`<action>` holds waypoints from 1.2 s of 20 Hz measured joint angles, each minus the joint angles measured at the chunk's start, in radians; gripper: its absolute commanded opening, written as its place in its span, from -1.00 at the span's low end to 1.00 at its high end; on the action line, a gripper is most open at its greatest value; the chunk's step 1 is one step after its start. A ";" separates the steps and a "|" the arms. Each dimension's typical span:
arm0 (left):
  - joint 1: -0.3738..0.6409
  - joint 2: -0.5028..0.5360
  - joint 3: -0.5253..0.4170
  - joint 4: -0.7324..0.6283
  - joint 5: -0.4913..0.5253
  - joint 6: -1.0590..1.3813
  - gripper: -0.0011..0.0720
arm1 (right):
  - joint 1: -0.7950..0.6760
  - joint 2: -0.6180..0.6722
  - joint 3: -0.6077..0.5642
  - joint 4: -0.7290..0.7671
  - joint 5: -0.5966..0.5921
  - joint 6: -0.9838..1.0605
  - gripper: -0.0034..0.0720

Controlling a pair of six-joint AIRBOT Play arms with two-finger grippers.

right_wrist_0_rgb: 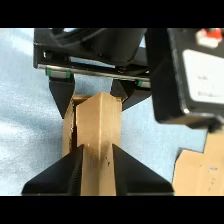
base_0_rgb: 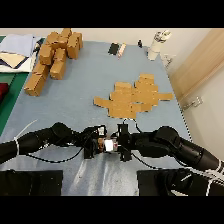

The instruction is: Fold the box.

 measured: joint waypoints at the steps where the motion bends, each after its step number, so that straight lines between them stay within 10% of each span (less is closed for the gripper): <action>1: 0.000 0.000 0.000 0.000 0.000 0.000 0.33 | 0.000 -0.003 0.000 0.000 -0.001 0.000 -0.22; 18: 0.000 0.000 0.000 -0.001 -0.002 0.002 0.33 | -0.003 0.087 0.022 0.048 -0.143 0.208 0.10; 19: 0.000 0.000 0.000 -0.001 0.001 0.002 0.33 | -0.005 0.121 0.021 0.041 -0.169 0.294 0.03; 21: 0.000 0.000 0.000 0.000 -0.001 0.002 0.33 | -0.007 0.182 -0.005 0.048 -0.222 0.502 -0.79; 24: 0.000 0.000 0.000 0.000 0.000 0.002 0.33 | -0.007 0.230 -0.110 0.179 -0.222 0.758 -0.91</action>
